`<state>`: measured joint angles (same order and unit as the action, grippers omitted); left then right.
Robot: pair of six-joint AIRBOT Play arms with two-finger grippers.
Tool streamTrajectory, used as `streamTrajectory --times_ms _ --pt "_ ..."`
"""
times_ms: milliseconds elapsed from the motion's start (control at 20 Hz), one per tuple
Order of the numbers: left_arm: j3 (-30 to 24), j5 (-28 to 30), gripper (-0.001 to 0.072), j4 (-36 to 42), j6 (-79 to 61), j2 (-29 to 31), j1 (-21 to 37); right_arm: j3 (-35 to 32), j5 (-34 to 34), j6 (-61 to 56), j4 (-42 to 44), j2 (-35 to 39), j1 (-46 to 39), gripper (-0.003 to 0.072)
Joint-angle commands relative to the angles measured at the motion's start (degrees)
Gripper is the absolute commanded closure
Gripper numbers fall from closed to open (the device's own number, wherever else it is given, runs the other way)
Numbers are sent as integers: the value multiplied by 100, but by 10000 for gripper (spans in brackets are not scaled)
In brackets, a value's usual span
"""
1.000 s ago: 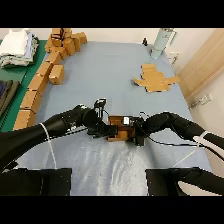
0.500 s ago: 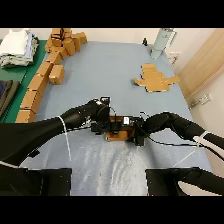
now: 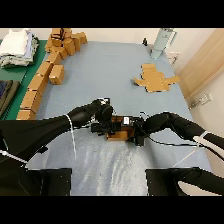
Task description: Fold the box.
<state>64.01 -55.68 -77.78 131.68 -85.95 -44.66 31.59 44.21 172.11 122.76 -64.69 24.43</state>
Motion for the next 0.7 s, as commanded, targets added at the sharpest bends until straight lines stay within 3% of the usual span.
streamTrajectory --times_ms 0,100,150,300,600,650 --pt "22 -22 422 66 83 -50 0 -2 -2 -2 2 0 4 105" --pt "22 -17 429 74 83 -55 -31 -2 -2 0 2 0 4 105" --pt "22 -17 624 72 76 -55 -52 -2 0 -2 2 0 4 105" --pt "22 118 696 68 170 -55 -109 -2 -2 -2 2 0 7 105" --pt "76 -42 693 68 74 -48 -140 -2 -2 0 2 0 7 105" --pt "133 -197 551 57 9 -48 -129 -2 -2 -2 2 0 4 105"
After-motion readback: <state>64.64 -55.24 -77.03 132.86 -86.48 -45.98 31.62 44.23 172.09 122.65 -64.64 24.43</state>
